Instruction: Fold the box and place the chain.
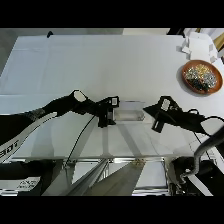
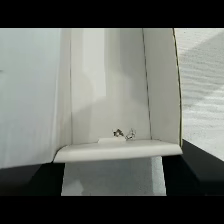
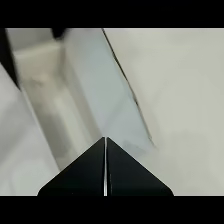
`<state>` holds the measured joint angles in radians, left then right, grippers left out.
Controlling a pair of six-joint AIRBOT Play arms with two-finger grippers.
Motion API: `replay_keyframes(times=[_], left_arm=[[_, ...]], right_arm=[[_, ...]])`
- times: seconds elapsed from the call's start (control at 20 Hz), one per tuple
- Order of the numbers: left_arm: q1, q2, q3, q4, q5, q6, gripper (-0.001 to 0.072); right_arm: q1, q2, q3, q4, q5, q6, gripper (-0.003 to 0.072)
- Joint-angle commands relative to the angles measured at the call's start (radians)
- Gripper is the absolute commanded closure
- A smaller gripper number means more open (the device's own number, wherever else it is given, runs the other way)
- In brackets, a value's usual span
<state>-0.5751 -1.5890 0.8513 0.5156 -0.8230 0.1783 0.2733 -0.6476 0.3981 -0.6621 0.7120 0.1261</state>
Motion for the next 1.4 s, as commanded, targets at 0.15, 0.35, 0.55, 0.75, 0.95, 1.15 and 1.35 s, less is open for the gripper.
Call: replay_keyframes(times=[0.15,0.35,0.55,0.75,0.95,1.15,1.35], left_arm=[[0.000,0.001,-0.001,0.001,0.000,0.000,0.0399],[0.000,0.001,-0.001,0.000,0.000,0.000,0.0399],[0.000,0.001,-0.001,0.001,0.000,0.000,0.0399],[0.000,0.001,-0.001,0.001,0.000,0.000,0.0399],[0.000,0.001,-0.001,0.001,0.000,0.000,0.0399],[0.000,0.001,-0.001,0.001,0.000,0.000,0.0399],[0.000,0.001,-0.001,0.000,0.000,0.000,0.0399]], right_arm=[[0.222,-0.241,0.001,0.336,-0.385,-0.011,0.0673],[0.186,-0.350,0.007,0.432,-0.515,-0.007,0.0674],[0.116,-0.453,0.007,0.431,-0.515,0.031,0.0674],[0.109,-0.465,0.019,0.430,-0.463,0.029,0.0673],[0.109,-0.464,0.103,0.293,-0.303,0.037,0.0673],[0.063,-0.464,0.266,-0.048,0.006,0.113,0.0675],[-0.006,-0.426,0.322,-0.393,0.307,0.109,0.0674]])
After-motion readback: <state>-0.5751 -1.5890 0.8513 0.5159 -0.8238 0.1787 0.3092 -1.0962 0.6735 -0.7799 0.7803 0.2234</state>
